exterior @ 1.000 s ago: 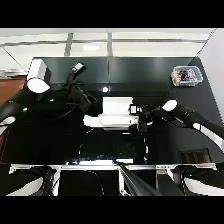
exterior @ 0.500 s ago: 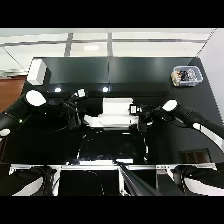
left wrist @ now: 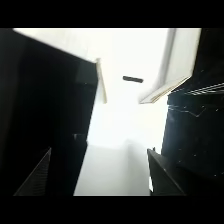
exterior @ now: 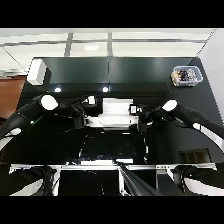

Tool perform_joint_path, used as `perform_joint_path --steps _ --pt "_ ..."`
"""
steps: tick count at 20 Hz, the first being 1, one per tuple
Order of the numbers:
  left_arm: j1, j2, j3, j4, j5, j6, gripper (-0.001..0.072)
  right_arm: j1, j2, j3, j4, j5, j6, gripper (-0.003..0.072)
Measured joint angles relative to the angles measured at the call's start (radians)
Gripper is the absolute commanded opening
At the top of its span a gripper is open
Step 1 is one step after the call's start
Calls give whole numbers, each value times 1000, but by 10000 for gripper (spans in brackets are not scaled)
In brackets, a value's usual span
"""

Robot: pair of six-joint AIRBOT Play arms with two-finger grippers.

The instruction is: Fold the box and place the chain.

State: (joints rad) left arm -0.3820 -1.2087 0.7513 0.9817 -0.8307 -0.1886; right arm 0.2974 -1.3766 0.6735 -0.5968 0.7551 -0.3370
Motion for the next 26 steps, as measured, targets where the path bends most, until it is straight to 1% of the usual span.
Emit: perform_joint_path --steps 1,3,6,7,8,9,10,16,22,26 --pt "-12 -10 1 -17 -1 2 692 0 0 0 0 0 0 160" --pt "-36 -25 2 -50 -7 18 690 0 0 0 0 0 0 160" --pt "-71 -49 3 -101 24 48 687 0 0 0 0 0 0 159" --pt "-81 -60 6 -113 36 54 637 0 0 0 0 0 0 159" --pt "-90 -71 11 -121 38 58 490 0 0 0 0 0 0 159" --pt "-98 -81 17 -124 37 63 325 0 0 0 0 0 0 160" --pt "-103 -89 23 -129 39 66 266 0 0 0 0 0 0 159" --pt "-116 -110 53 -158 43 77 267 0 0 0 0 0 0 159" --pt "-117 -163 58 -271 53 78 267 0 0 0 1 0 1 159" --pt "-117 -190 59 -303 56 80 267 0 0 0 1 0 1 160"
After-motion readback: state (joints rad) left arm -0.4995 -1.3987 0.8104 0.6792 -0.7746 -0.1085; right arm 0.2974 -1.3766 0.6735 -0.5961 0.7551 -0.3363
